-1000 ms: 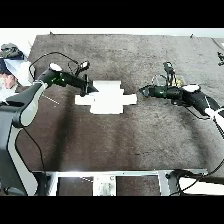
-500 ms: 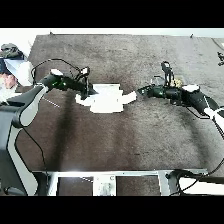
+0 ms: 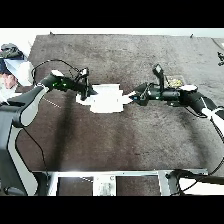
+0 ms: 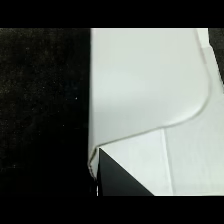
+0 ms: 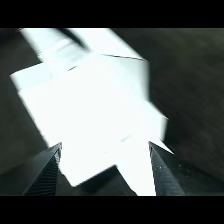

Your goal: Fold the box and place the chain.

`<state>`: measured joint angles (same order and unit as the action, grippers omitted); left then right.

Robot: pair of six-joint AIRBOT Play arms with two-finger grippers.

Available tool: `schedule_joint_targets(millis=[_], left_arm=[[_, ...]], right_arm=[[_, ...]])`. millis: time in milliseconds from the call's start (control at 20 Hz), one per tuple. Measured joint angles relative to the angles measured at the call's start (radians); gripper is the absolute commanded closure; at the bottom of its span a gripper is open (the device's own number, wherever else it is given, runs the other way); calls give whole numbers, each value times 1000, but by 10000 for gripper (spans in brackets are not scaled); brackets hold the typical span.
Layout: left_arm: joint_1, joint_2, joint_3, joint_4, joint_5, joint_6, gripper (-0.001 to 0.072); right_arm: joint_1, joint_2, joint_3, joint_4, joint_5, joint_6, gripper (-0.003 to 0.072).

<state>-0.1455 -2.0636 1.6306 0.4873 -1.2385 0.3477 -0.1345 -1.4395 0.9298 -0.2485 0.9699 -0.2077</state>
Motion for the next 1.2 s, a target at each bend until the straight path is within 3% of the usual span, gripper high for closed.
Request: schedule_joint_targets(millis=[500,1200], left_arm=[[0,0,0,-1,0,0,698],[0,0,0,-2,1,0,698]], right_arm=[[249,-26,-8,-268,-208,-127,101],[331,-122,-4,-305,-451,-131,103]])
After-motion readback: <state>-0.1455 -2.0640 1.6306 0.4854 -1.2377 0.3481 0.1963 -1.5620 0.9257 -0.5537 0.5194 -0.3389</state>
